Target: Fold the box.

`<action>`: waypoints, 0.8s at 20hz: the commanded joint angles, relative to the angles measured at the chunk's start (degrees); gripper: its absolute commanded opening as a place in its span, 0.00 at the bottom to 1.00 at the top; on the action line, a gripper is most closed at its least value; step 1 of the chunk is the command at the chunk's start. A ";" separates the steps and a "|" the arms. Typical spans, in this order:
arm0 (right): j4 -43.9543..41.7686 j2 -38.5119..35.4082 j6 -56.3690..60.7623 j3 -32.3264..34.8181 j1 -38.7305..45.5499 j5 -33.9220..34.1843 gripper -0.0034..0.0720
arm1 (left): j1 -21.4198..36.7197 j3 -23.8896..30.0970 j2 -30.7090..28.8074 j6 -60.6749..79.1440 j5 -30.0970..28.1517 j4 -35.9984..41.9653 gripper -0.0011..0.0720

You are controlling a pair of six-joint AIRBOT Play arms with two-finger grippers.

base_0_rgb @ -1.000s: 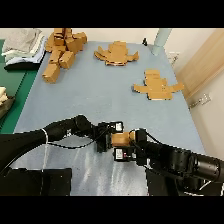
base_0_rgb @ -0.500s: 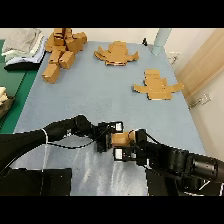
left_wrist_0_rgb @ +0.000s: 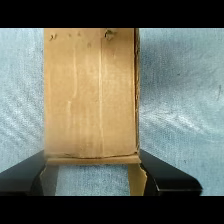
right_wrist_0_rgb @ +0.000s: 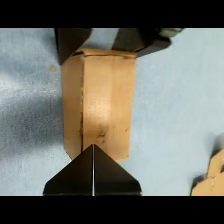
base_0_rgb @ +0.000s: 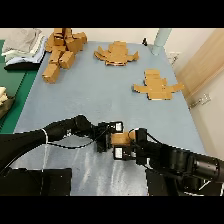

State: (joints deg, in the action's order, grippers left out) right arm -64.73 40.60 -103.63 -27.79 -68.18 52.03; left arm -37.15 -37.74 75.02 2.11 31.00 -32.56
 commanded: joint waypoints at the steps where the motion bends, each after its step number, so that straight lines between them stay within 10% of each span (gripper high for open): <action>1: 0.17 -3.54 4.52 -2.62 0.02 5.64 0.05 | 0.04 -0.04 0.00 0.02 0.00 0.02 0.73; 16: 15.06 -9.16 63.93 -3.06 0.02 19.54 0.05 | 0.02 -0.04 0.00 0.00 -0.48 0.02 0.73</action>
State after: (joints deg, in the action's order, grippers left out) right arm -51.22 31.53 -50.72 -30.79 -68.18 69.56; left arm -37.15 -37.74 75.02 2.13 30.70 -32.53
